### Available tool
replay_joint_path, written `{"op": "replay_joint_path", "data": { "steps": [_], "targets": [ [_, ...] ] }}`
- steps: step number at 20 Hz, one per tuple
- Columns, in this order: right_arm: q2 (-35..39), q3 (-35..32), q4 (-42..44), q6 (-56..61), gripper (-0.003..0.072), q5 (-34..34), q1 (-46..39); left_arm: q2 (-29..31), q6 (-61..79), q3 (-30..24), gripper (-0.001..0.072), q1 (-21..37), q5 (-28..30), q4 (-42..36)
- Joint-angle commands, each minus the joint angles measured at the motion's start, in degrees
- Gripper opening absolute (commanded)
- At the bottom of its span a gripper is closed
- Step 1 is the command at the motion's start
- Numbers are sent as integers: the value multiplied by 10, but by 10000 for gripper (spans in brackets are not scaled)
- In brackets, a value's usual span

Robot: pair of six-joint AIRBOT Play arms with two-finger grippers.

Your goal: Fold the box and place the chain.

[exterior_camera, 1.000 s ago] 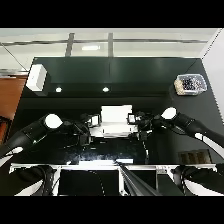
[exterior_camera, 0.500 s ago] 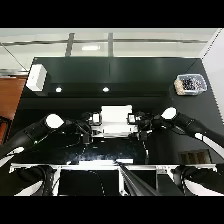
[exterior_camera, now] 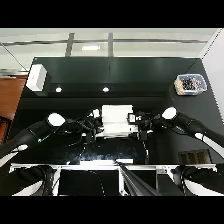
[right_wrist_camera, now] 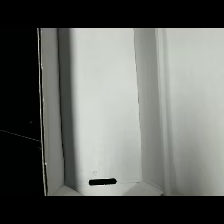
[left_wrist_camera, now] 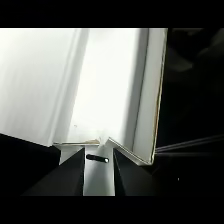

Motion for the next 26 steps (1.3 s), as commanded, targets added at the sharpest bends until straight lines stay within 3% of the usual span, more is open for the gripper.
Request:
{"op": "replay_joint_path", "data": {
  "steps": [1,8,14,15,16,17,18,20,21,22,23,26],
  "targets": [
    [0,0,0,0,130,0,0,-6,6,0,217,-5,12,-48],
    [0,0,0,0,130,0,0,-6,35,0,217,-32,54,-37],
    [0,0,0,0,130,0,0,-7,35,0,235,-33,53,-22],
    [0,0,0,0,130,0,0,-7,35,0,345,-33,57,-22],
    [0,0,0,0,130,0,0,-7,34,0,539,-33,57,-22],
    [0,0,0,0,130,0,0,-7,28,0,503,-33,56,-22],
    [0,0,0,0,130,0,0,-7,29,0,375,-33,52,-22],
    [0,0,0,0,130,0,0,-7,29,0,349,-33,50,-22],
    [0,0,0,0,130,0,0,-7,29,0,252,-32,51,-22],
    [0,0,0,0,130,0,0,-6,29,1,78,-31,51,-22],
    [0,0,0,0,130,0,0,-2,27,2,28,-30,49,-14],
    [0,0,0,0,130,0,0,45,-179,15,26,-5,38,128]
  ]
}}
